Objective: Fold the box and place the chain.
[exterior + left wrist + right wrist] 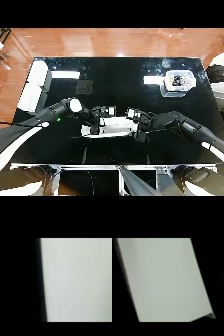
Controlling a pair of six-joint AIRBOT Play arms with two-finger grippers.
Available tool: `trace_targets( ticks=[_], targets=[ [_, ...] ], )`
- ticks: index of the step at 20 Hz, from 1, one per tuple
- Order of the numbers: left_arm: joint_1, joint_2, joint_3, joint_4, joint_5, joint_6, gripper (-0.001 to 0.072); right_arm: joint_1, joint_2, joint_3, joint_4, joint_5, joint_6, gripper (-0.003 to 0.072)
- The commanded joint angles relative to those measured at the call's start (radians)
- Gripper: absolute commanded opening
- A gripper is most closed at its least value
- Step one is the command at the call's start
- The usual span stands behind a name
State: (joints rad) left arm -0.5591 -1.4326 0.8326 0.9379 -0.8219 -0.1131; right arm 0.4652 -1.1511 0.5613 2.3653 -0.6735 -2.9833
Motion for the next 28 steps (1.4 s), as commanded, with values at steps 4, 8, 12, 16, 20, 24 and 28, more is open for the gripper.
trace_targets(
  ticks=[4,8,12,16,20,24,28],
  targets=[
    [0.000,-0.001,0.002,0.020,0.009,0.001,0.0016,-0.002,-0.016,0.021,-0.002,0.005,-0.005,0.0696],
    [0.000,-0.001,0.002,0.020,0.010,0.001,0.0016,0.014,-0.023,0.026,-0.002,0.001,-0.005,0.0695],
    [0.000,-0.001,0.002,0.020,0.010,0.001,0.0016,0.046,-0.026,0.036,-0.003,-0.047,-0.005,0.0695],
    [0.000,-0.001,0.002,0.020,0.009,0.000,0.0016,0.046,-0.032,0.036,0.000,-0.065,-0.005,0.0695],
    [0.000,-0.001,0.002,0.020,0.007,0.000,0.0016,0.046,-0.070,0.036,-0.002,-0.068,-0.005,0.0695],
    [0.000,-0.001,0.002,0.019,0.006,0.000,0.0017,0.046,-0.078,0.036,-0.002,-0.069,-0.005,0.0694],
    [0.000,-0.001,0.002,0.019,0.006,0.000,0.0016,0.046,-0.084,0.036,-0.001,-0.049,-0.005,0.0695]
  ],
)
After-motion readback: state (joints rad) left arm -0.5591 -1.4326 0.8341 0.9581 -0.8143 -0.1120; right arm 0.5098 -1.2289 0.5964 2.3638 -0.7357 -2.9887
